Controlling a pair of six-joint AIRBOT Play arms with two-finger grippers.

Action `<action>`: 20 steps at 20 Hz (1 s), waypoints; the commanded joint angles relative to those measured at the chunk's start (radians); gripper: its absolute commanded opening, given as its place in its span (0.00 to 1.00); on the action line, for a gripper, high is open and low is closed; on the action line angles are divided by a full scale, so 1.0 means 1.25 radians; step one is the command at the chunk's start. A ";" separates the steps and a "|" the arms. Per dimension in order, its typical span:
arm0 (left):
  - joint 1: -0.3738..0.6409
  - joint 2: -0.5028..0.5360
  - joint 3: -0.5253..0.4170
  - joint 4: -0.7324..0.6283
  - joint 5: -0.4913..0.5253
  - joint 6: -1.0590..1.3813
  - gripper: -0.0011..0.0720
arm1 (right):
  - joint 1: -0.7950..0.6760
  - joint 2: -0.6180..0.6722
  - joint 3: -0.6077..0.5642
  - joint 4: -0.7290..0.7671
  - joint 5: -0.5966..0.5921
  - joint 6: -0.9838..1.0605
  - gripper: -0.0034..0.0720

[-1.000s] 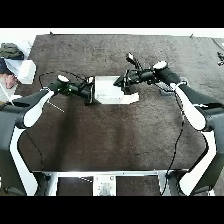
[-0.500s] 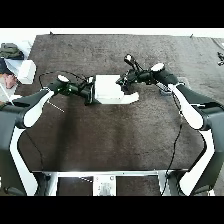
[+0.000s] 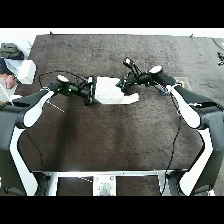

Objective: Fold the box and place the chain.

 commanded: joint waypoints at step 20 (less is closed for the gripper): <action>0.000 0.000 0.000 -0.001 0.001 -0.002 0.58 | 0.020 0.166 -0.132 -0.344 0.075 -0.029 0.83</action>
